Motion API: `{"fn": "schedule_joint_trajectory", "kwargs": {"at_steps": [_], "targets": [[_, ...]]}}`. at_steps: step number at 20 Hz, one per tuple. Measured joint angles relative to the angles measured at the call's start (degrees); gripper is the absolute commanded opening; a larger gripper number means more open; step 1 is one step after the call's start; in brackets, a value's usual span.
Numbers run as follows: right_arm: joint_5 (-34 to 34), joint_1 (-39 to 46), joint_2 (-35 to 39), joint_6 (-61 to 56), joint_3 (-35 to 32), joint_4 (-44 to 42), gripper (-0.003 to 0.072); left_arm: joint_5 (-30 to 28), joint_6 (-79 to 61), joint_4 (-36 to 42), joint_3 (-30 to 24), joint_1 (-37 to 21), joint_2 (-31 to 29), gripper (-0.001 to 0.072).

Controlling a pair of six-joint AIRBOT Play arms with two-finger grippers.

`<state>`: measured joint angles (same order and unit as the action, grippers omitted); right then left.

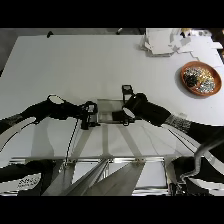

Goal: Fold the box and place the chain.

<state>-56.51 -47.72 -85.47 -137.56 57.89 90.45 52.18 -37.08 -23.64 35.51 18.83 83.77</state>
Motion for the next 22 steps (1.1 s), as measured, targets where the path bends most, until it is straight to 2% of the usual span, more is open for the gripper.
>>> {"fn": "schedule_joint_trajectory", "kwargs": {"at_steps": [3,5,12,14,20,22], "targets": [[-1.0,0.5,0.0,-1.6,0.9,0.1,0.0128,-0.1,0.0,0.0,0.0,0.0,0.0,0.0032],[-2.3,1.3,0.0,-1.5,1.8,0.0,0.0192,-0.1,0.0,0.1,0.0,0.0,0.0,0.0032],[-5.9,2.4,-2.0,2.2,2.7,0.1,0.0187,0.0,0.0,0.1,0.0,0.0,0.0,0.0032],[-6.8,2.4,-2.8,2.6,2.8,-0.2,0.0104,0.1,0.0,0.1,0.0,0.0,0.0,0.0032],[-7.3,2.5,-3.7,3.0,2.8,-0.7,0.0096,0.1,0.0,0.2,0.0,0.0,0.0,0.0032],[-6.8,2.5,-3.7,2.9,2.8,-1.4,0.0017,0.1,0.2,0.1,0.0,0.0,0.0,0.0032]]}}
